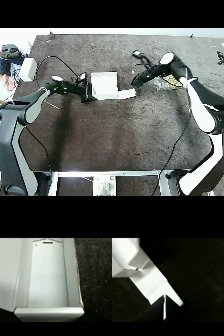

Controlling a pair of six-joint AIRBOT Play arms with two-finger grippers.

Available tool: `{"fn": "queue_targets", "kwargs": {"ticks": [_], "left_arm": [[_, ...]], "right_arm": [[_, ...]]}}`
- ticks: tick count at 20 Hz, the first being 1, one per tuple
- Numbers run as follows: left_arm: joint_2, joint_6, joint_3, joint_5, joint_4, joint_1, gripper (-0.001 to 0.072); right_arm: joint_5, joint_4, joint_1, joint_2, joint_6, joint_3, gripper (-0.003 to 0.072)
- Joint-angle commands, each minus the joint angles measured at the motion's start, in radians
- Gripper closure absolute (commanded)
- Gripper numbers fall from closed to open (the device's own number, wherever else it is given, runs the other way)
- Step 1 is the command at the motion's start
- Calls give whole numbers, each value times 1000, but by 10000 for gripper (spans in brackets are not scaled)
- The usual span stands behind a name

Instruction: Fold the box and place the chain.

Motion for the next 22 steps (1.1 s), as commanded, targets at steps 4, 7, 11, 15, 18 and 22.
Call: {"fn": "queue_targets", "kwargs": {"ticks": [4, 7, 11, 15, 18, 22], "left_arm": [[0, 0, 0, 0, 1, 0, 492], [0, 0, 0, 0, 1, 0, 492], [0, 0, 0, 0, 1, 0, 492], [0, 0, 0, 0, 1, 0, 492], [0, 0, 0, 0, 1, 0, 492], [0, 0, 0, 0, 1, 0, 492]], "right_arm": [[20, 37, -109, 13, 355, -75, 659], [-58, 68, -116, 12, 353, -158, 673], [-105, 138, -105, -31, 318, -184, 674], [-48, 275, -87, -88, 216, -184, 674], [34, 438, -85, -95, 91, -184, 499], [43, 556, -66, -95, 87, -181, 317]]}}
